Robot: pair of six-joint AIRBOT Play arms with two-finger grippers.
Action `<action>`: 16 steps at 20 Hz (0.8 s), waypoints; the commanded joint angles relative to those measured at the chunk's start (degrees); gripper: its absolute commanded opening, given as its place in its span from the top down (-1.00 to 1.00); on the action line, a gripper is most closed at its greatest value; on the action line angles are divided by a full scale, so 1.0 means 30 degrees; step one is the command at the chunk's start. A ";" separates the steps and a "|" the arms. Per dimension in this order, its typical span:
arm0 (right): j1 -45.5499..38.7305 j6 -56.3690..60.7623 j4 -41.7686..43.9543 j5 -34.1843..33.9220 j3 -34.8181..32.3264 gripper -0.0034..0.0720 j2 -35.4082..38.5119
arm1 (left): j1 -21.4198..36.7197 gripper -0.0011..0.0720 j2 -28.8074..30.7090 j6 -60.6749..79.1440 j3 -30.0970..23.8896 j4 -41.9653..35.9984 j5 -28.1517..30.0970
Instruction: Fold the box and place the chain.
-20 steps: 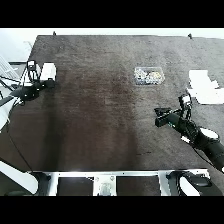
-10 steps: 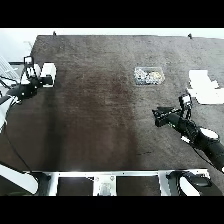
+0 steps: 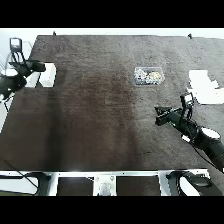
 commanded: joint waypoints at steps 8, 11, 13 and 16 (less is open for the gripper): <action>0.0007 0.0109 0.0678 -0.2725 0.0933 0.90 0.6062 | -0.5064 0.94 1.0601 0.6914 -0.4197 -0.0969 -0.0175; 0.0007 0.0554 0.0670 -0.3111 0.0291 0.90 0.8772 | -0.6659 0.94 1.3595 0.7337 -0.8094 -0.2412 0.0248; 0.0007 0.1137 0.0663 -0.3672 -0.0590 0.91 1.0630 | -0.7963 0.94 1.5256 0.7322 -1.0754 -0.2994 0.1989; 0.0007 0.1297 0.0066 -0.3825 -0.2412 0.90 1.2903 | -0.9741 0.93 1.6990 0.6419 -1.3923 -0.3067 0.3606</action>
